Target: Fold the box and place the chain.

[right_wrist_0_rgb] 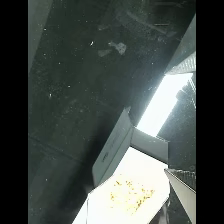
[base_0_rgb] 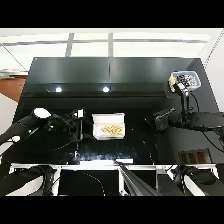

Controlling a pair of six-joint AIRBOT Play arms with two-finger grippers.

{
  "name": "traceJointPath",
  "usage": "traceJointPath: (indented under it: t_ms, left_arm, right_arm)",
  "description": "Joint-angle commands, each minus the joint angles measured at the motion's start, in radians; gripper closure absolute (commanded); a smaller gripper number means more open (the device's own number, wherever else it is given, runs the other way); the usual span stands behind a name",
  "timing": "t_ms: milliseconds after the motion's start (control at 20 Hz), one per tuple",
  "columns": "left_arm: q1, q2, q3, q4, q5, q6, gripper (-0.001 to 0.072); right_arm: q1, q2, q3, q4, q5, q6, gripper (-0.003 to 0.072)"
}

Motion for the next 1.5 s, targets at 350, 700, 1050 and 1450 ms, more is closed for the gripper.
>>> traceJointPath:
  t_ms: [350,700,1050,1450]
  left_arm:
    - [-0.001,-0.009,0.004,-0.021,0.000,0.029,0.0009]
    - [-0.023,-0.009,0.004,-0.022,-0.011,0.029,0.0008]
    - [-0.058,-0.009,0.004,-0.027,0.032,0.016,0.0007]
    - [-0.047,0.020,0.012,-0.009,0.015,-0.007,0.0006]
  right_arm:
    - [0.001,-0.001,-0.001,0.000,0.000,0.000,-0.0024]
    - [0.001,-0.001,-0.001,0.000,0.000,0.000,-0.0024]
    - [0.001,-0.001,-0.001,0.000,0.000,0.000,-0.0024]
    - [0.001,-0.001,-0.001,0.001,-0.002,0.001,-0.0023]
